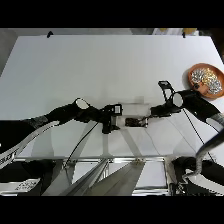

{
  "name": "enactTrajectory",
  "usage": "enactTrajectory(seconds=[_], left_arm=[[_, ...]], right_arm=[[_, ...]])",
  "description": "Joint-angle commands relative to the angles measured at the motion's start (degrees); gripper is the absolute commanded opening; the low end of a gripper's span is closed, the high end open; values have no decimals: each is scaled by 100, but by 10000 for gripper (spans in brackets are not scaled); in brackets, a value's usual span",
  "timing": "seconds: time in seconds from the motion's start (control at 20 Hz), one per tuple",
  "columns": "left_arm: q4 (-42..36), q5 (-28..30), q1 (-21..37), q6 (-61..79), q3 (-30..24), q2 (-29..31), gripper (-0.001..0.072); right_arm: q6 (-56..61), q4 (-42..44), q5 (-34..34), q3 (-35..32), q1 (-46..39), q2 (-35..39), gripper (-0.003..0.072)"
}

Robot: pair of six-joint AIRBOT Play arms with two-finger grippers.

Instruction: Fold the box and place the chain.

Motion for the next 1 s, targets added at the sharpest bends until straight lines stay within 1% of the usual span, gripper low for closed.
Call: enactTrajectory(seconds=[0.0,0.15,0.4,0.5,0.6,0.7,0.85,0.95], left_arm=[[2,2,-2,0,2,4,314],[4,2,-2,0,2,4,314],[2,2,-2,0,0,4,314],[2,2,0,0,0,4,314],[2,0,-2,0,2,4,314],[2,2,0,0,2,4,314],[2,2,-2,0,2,4,314],[2,0,-2,0,2,4,314]], right_arm=[[-205,-46,280,-4,2,70,18],[-326,-114,463,-4,2,592,17],[-490,-70,791,-4,166,1954,18],[-492,168,782,-4,404,2448,18],[-577,616,682,-4,730,2822,18],[-664,1104,444,-4,1093,3051,18],[-721,1683,9,-4,1591,3130,18],[-719,1880,-238,-4,1845,3126,18]])
